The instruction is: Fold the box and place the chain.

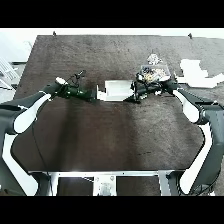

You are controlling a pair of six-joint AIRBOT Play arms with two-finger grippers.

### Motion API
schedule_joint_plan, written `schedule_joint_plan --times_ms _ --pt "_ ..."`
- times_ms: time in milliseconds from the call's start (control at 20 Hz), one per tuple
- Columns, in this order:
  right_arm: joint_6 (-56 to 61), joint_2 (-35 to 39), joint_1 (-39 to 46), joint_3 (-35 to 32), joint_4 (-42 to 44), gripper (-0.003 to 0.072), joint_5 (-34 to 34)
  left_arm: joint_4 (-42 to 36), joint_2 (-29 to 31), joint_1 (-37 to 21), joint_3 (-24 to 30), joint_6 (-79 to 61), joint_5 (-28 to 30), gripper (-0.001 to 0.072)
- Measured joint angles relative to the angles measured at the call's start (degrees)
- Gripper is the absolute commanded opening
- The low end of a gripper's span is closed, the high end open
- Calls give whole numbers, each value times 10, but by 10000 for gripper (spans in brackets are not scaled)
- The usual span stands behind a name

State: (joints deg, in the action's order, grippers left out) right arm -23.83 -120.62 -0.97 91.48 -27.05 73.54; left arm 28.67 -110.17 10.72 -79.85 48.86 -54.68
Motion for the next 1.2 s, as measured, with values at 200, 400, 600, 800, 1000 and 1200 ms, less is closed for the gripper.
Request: schedule_joint_plan --times_ms 200,400,600,800,1000,1200 --pt "0 0 0 0 0 583 0 -13 8 0 -15 -9 -8 335" --pt "0 0 0 0 0 583 0 -18 10 1 -33 -9 -17 337" --pt "0 0 0 0 0 583 0 -23 11 1 -44 -9 -26 337" --pt "0 0 0 0 0 583 0 -35 11 3 -47 -9 -29 338" --pt "0 0 0 0 0 583 0 -46 11 11 -52 -1 -29 337" --pt "0 0 0 0 0 583 0 -38 11 21 -64 36 -30 337"
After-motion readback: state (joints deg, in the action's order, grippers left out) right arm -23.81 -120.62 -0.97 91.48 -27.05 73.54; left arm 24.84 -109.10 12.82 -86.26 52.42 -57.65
